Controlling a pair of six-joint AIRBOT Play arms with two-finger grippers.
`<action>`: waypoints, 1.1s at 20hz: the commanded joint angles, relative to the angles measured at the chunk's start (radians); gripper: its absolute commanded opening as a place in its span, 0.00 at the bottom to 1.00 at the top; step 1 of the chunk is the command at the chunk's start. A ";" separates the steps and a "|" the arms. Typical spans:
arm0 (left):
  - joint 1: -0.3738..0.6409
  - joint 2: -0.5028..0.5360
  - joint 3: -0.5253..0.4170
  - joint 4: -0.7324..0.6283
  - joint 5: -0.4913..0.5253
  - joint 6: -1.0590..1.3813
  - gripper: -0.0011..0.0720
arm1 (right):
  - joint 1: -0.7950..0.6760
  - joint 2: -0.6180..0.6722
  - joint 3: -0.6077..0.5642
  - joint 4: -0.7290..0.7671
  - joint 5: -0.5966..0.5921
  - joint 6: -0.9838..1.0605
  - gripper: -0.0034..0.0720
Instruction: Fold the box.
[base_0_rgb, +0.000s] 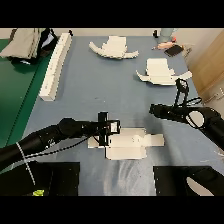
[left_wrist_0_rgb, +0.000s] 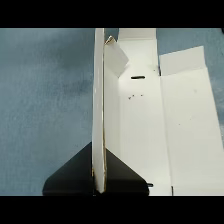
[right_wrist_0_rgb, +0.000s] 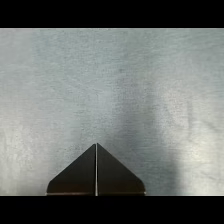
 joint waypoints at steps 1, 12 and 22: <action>0.002 -0.047 -0.002 -0.016 -0.008 0.007 0.04 | 0.001 0.001 0.000 0.000 0.000 0.000 0.04; 0.002 -0.068 -0.017 -0.016 -0.172 -0.084 0.04 | 0.001 0.001 0.000 0.004 0.001 -0.011 0.04; 0.003 -0.039 -0.015 -0.015 -0.145 -0.152 0.04 | 0.001 0.001 0.000 0.004 0.035 -0.019 0.05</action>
